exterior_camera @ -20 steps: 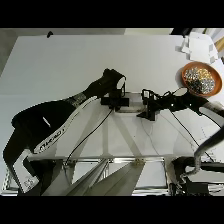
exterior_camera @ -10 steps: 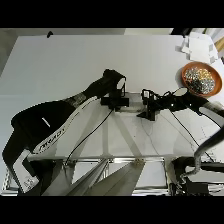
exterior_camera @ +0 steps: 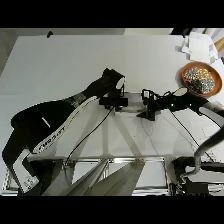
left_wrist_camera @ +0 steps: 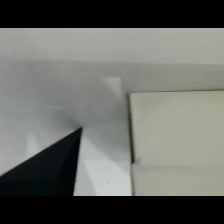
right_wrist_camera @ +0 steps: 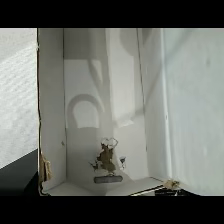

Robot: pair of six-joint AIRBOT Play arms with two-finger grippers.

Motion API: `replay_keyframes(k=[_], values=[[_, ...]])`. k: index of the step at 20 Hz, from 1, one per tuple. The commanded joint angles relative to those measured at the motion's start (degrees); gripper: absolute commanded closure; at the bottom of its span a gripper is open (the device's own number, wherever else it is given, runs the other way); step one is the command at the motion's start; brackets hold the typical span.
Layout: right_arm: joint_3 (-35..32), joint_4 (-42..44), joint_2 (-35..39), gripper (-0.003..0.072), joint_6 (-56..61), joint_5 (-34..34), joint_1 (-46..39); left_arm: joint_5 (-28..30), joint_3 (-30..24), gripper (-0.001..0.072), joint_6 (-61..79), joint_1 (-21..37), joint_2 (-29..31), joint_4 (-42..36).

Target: Fold the box and place the chain.

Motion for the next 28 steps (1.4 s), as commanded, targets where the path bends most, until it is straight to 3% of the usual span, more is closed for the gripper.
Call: replay_keyframes(k=[1, 5, 10, 11, 12, 13, 16, 18, 20, 22, 25, 28], values=[[0.0, 0.0, 0.0, 0.0127, 0.0, 0.0, 0.0, -1.7, 0.1, 0.0188, 3.8, 0.5, 1.5, -0.9], [0.0, 0.0, 0.0, 0.0127, 0.0, 0.0, 0.0, -1.9, 0.0, 0.0189, 5.7, 1.8, 5.4, -0.8], [0.0, 0.0, 0.0, 0.0127, 0.0, 0.0, 0.0, -4.9, -1.3, 0.0188, 20.3, 4.2, 12.6, -0.8], [0.0, 0.0, 0.0, 0.0127, 0.0, 0.0, 0.0, -5.3, -2.4, 0.0178, 26.1, 5.1, 14.6, -0.9], [0.0, 0.0, 0.0, 0.0127, 0.0, 0.0, 0.0, -4.8, -3.9, 0.0093, 33.2, 6.0, 16.6, -1.0], [0.0, 0.0, 0.0, 0.0127, 0.0, 0.0, 0.0, -3.1, -6.3, 0.0012, 42.2, 7.0, 18.9, -1.0], [0.0, 0.0, 0.0, 0.0127, 0.0, 0.0, 0.0, 7.6, -19.4, 0.0016, 69.3, 10.3, 26.4, -4.9], [0.0, 0.0, 0.0, 0.0127, 0.0, 0.0, 0.0, 18.1, -29.5, 0.0017, 91.3, 12.6, 29.7, -15.4], [0.0, 0.0, 0.0, 0.0127, 0.0, 0.0, 0.0, 24.9, -36.8, 0.0016, 113.3, 14.0, 29.8, -26.2], [0.0, 0.0, 0.0, 0.0127, 0.0, 0.0, 0.0, 29.2, -40.6, 0.0016, 128.3, 14.5, 28.2, -33.0], [0.0, 0.0, 0.0, 0.0127, 0.0, 0.0, 0.0, 30.5, -41.0, 0.0012, 132.0, 15.6, 22.9, -42.2], [0.0, 0.0, 0.0, 0.0127, 0.0, 0.0, 0.0, 31.9, -41.0, 0.0011, 137.7, 15.8, 18.7, -46.1]])
